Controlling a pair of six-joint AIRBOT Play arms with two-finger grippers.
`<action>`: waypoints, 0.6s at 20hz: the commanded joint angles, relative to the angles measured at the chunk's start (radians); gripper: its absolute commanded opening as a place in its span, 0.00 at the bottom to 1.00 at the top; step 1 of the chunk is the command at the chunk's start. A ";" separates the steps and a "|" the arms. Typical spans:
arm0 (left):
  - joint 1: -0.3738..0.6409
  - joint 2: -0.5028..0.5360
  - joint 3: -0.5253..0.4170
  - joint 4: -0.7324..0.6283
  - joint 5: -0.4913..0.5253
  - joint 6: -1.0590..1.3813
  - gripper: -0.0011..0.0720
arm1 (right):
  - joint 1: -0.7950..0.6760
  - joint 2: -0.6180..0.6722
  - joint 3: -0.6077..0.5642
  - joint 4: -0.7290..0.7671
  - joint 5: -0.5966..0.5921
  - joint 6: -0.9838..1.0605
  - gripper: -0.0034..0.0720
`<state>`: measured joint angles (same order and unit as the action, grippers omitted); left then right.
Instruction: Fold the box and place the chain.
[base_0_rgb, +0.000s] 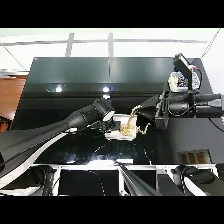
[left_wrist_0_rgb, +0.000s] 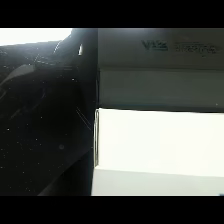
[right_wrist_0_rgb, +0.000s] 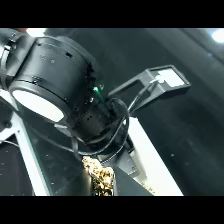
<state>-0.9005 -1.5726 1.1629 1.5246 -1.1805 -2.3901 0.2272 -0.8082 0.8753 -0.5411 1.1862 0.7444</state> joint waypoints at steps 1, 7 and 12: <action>0.000 0.000 0.000 0.000 0.002 0.000 0.05 | 0.006 -0.026 -0.051 -0.023 0.013 0.022 0.08; 0.001 0.000 0.000 0.001 0.002 0.000 0.05 | -0.024 -0.041 -0.139 -0.397 -0.094 0.026 0.88; 0.000 0.000 0.000 0.000 0.005 0.000 0.05 | -0.001 -0.042 -0.399 -0.396 -0.326 -0.179 0.88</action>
<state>-0.9005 -1.5730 1.1629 1.5246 -1.1774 -2.3905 0.2119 -0.8494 0.6117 -0.9226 1.0180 0.7120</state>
